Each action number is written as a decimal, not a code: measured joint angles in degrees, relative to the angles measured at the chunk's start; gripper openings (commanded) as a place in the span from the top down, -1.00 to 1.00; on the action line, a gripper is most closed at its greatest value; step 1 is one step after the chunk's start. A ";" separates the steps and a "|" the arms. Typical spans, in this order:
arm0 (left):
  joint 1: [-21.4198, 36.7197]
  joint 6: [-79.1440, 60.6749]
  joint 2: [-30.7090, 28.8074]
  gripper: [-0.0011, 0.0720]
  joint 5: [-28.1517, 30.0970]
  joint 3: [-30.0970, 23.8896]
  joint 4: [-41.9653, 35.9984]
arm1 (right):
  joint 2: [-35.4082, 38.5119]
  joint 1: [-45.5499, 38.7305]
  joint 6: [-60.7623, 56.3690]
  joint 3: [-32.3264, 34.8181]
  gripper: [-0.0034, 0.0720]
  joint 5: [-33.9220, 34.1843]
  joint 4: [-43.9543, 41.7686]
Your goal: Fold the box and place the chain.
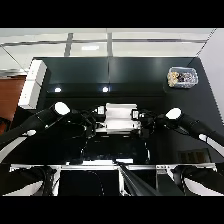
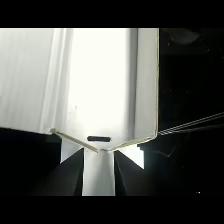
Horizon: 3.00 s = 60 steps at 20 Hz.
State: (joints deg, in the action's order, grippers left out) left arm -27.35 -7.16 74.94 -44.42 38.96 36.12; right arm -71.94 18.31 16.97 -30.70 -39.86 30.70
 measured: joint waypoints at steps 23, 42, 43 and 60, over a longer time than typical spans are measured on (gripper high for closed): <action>-3.17 0.26 3.80 0.07 1.64 0.37 -11.06 | 0.00 0.00 -0.02 0.00 0.50 0.02 -0.02; 24.52 69.59 -9.18 0.91 -16.61 -2.62 17.90 | 0.00 0.00 0.00 0.00 0.50 0.04 -0.02; 27.50 70.77 -9.01 0.91 -17.62 -4.50 13.88 | 0.00 0.00 0.00 0.00 0.50 0.04 -0.02; 26.25 70.66 2.16 0.91 -15.47 -10.75 -4.07 | 0.00 0.00 0.02 0.00 0.50 0.02 0.00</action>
State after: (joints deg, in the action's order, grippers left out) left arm -1.10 63.51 77.10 -59.90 28.21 32.05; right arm -71.94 18.31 16.99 -30.70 -39.83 30.70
